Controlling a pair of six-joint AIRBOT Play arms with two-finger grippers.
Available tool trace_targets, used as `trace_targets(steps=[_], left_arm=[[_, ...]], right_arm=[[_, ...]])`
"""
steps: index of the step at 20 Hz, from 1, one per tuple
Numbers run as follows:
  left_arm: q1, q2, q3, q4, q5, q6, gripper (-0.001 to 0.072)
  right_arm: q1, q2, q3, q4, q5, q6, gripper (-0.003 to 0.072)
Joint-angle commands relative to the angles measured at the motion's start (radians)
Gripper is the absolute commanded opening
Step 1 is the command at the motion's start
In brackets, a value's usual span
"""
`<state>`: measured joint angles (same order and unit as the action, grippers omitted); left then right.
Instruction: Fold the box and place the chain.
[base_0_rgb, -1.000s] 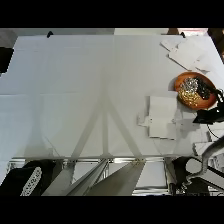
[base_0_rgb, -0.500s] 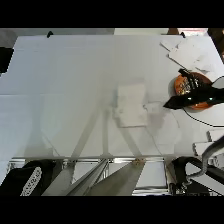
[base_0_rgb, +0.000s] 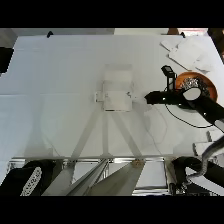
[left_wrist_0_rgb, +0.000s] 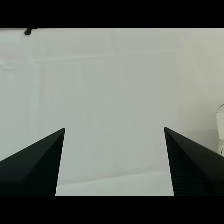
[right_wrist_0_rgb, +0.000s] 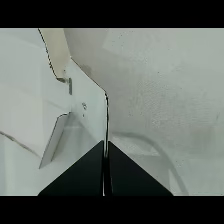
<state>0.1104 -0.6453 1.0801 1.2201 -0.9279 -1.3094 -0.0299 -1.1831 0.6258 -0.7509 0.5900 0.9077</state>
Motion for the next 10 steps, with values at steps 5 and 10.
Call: trace_targets(steps=[5,10], left_arm=[[0.0,0.0,0.0,0.0,0.0,0.0,0.0694],[0.0,0.0,0.001,0.0,0.0,0.0,0.0694]], right_arm=[[0.056,0.016,-0.058,0.026,-0.152,0.0,0.0009],[0.056,0.015,-0.058,0.017,-0.15,0.0,0.001]])
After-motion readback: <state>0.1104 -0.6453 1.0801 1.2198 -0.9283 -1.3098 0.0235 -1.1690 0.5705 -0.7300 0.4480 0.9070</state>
